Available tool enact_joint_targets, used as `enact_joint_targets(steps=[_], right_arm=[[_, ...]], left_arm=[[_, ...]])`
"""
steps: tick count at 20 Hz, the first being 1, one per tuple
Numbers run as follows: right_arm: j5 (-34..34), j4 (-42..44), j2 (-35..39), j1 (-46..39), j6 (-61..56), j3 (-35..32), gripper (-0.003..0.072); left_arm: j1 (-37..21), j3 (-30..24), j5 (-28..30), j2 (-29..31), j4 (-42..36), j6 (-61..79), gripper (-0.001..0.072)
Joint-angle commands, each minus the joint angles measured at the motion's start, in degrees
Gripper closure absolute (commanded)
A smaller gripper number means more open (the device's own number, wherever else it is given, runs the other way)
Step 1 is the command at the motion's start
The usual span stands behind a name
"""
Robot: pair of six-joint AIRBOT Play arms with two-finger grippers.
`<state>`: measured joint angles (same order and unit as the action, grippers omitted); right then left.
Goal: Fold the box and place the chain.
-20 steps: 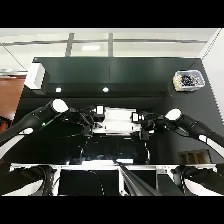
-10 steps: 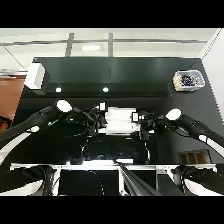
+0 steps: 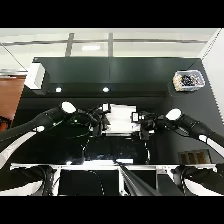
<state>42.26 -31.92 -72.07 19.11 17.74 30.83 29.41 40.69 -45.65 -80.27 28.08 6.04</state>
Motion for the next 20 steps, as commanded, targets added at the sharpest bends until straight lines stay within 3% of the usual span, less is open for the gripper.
enact_joint_targets(steps=[1, 2, 3, 4, 9, 13, 16, 20], right_arm=[[0.02, 0.00, 0.00, 0.04, 0.00, 0.02, 0.0212], [0.02, 0.00, 0.00, 0.04, 0.00, 0.02, 0.0213], [0.02, 0.00, 0.00, 0.04, 0.00, 0.02, 0.0212], [0.02, 0.00, 0.00, 0.04, 0.00, 0.02, 0.0212], [0.02, 0.00, 0.00, 0.04, 0.00, 0.02, 0.0212], [0.02, 0.00, 0.00, 0.04, 0.00, 0.02, 0.0212], [0.02, 0.00, 0.00, 0.04, 0.00, 0.02, 0.0212], [0.07, -0.04, 0.00, 0.04, 0.00, 0.02, 0.0213]], left_arm=[[0.09, 0.02, -0.07, -0.11, 0.13, -0.28, 0.0539], [0.09, 0.04, -0.04, -0.11, -0.15, -0.55, 0.0375], [-0.04, 0.07, 0.02, 0.13, 0.42, -1.75, 0.0434], [-0.52, 0.35, -0.46, 0.74, 2.34, -3.48, 0.0682], [-8.90, 2.14, -3.98, 10.73, 21.27, -34.91, 0.0687], [-21.77, 1.95, -6.29, 20.17, 32.65, -64.28, 0.0687], [-30.67, -1.75, -11.78, 19.76, 29.03, -86.33, 0.0686], [-33.46, -8.33, -18.58, 12.52, 10.80, -77.57, 0.0689]])
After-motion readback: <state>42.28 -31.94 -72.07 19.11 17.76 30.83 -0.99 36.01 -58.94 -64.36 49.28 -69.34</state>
